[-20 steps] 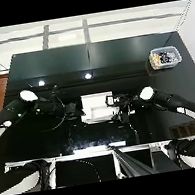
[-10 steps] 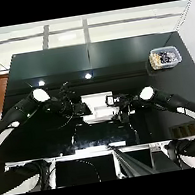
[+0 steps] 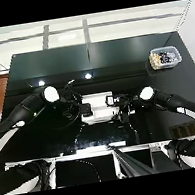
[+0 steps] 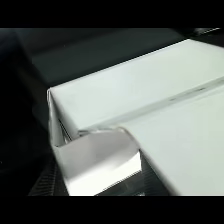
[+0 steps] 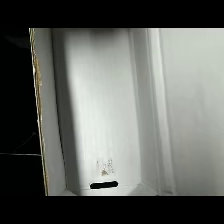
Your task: Fold the box and place the chain.
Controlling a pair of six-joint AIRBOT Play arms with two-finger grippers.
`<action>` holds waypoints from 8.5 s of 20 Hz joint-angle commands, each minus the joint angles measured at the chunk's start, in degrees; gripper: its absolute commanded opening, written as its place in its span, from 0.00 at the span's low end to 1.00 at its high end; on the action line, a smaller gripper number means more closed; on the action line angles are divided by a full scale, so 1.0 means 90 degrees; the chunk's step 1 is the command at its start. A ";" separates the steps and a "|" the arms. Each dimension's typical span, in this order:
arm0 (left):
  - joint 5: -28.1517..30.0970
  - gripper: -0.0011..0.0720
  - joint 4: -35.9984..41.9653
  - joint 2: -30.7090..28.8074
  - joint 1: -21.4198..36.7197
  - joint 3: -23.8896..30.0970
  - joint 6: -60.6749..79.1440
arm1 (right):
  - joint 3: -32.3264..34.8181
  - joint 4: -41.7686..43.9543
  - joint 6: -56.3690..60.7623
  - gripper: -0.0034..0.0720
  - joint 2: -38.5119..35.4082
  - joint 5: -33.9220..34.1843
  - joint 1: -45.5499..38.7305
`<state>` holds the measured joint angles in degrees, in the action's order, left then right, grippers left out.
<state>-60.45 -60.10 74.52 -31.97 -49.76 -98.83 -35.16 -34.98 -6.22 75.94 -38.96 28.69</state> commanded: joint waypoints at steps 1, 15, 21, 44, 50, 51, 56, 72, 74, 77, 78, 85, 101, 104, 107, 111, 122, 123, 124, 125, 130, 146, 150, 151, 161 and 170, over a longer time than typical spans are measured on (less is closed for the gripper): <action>0.0051 0.77 -0.0454 0.0012 -0.0318 -0.0100 -0.0675 | 0.0000 0.0002 0.0000 0.35 0.0002 0.0000 0.0005; -0.0036 0.77 -0.0607 0.0070 -0.0325 -0.0121 -0.0908 | 0.0000 0.0002 0.0000 0.35 0.0002 -0.0002 0.0002; -0.0202 0.70 -0.1093 0.0185 -0.0510 -0.0522 -0.1411 | 0.0000 0.0000 0.0000 0.35 0.0002 0.0000 0.0005; -0.0306 0.50 -0.2222 0.0821 -0.1022 -0.0867 -0.2747 | 0.0000 0.0002 0.0000 0.36 0.0002 0.0000 0.0005; -0.0170 0.49 -0.2246 0.1025 -0.1248 -0.0867 -0.2907 | 0.0000 0.0002 0.0000 0.36 0.0002 0.0000 0.0005; -0.0172 0.43 -0.2249 0.1027 -0.1248 -0.0867 -0.2905 | 0.0000 0.0000 0.0000 0.35 0.0002 0.0000 0.0005; -0.0180 0.36 -0.2324 0.1027 -0.1231 -0.0867 -0.2905 | 0.0000 0.0000 0.0000 0.35 0.0002 -0.0002 0.0005; -0.0170 0.67 -0.2271 0.1039 -0.1236 -0.1066 -0.2742 | 0.0000 0.0002 0.0000 0.35 0.0002 0.0000 0.0005; -0.0221 0.29 -0.2266 0.1069 -0.1236 -0.1066 -0.2737 | 0.0000 0.0000 0.0000 0.36 0.0002 -0.0002 0.0005; -0.0379 0.16 -0.2229 0.1161 -0.1236 -0.1066 -0.2735 | 0.0000 0.0002 0.0000 0.35 0.0000 0.0000 0.0005; -0.0413 0.05 -0.2222 0.1180 -0.1236 -0.1064 -0.2722 | 0.0000 0.0002 0.0000 0.36 0.0000 -0.0002 0.0005; -0.0440 0.05 -0.2271 0.1180 -0.1231 -0.1137 -0.2545 | -0.0002 -0.0109 0.0957 0.87 -0.0216 -0.0095 -0.0015; -0.0636 0.05 -0.2922 0.1183 -0.1243 -0.1251 -0.2744 | 0.0000 -0.0920 0.1093 0.87 -0.0865 -0.0379 0.0005; -0.0619 0.05 -0.2917 0.1183 -0.1243 -0.1251 -0.2742 | 0.0012 -0.0901 0.1095 0.87 -0.0835 -0.0697 0.0005; -0.0617 0.05 -0.2917 0.1183 -0.1243 -0.1251 -0.2742 | 0.0066 -0.0862 0.1098 0.70 -0.0831 -0.0719 0.0005; -0.0619 0.05 -0.2914 0.1183 -0.1243 -0.1251 -0.2739 | 0.0097 -0.0274 0.1095 0.27 -0.0704 -0.0568 0.0087; -0.0648 0.05 -0.2909 0.1183 -0.1248 -0.1251 -0.2737 | 0.0100 0.0474 0.1171 0.19 -0.0529 0.0600 0.0750; -0.0651 0.05 -0.2909 0.1183 -0.1248 -0.1251 -0.2737 | 0.0100 0.0476 0.1171 0.19 -0.0529 0.0600 0.0753; -0.0651 0.05 -0.2909 0.1183 -0.1248 -0.1251 -0.2739 | 0.0100 0.0476 0.1173 0.19 -0.0529 0.0597 0.0753; -0.0651 0.05 -0.2909 0.1183 -0.1248 -0.1251 -0.2739 | 0.0100 0.0478 0.1173 0.19 -0.0529 0.0595 0.0753; -0.0646 0.05 -0.2907 0.1183 -0.1248 -0.1251 -0.2739 | 0.0100 0.0476 0.1173 0.19 -0.0529 0.0566 0.0753; -0.0447 0.05 -0.2863 0.1183 -0.1248 -0.1248 -0.2737 | 0.0095 -0.2458 0.7966 0.06 -0.2164 -0.2101 -0.1775; -0.0457 0.05 -0.2863 0.1183 -0.1248 -0.1248 -0.2737 | 0.1098 -0.1105 0.9197 0.06 -0.2314 -0.1957 -0.3599; -0.0457 0.05 -0.2863 0.1183 -0.1248 -0.1248 -0.2737 | 0.1348 -0.0784 0.9197 0.06 -0.2280 -0.1940 -0.3672; -0.0452 0.05 -0.2742 0.1183 -0.1248 -0.1248 -0.2737 | 0.1226 0.2142 0.7485 0.06 -0.0692 -0.1664 -0.2091; -0.0457 0.05 -0.2742 0.1183 -0.1248 -0.1248 -0.2737 | 0.0430 0.1882 0.7674 0.83 -0.0692 -0.2067 -0.1552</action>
<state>-64.51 -84.77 85.19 -43.22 -60.97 -123.48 -30.30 -17.76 61.43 69.54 -59.31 11.94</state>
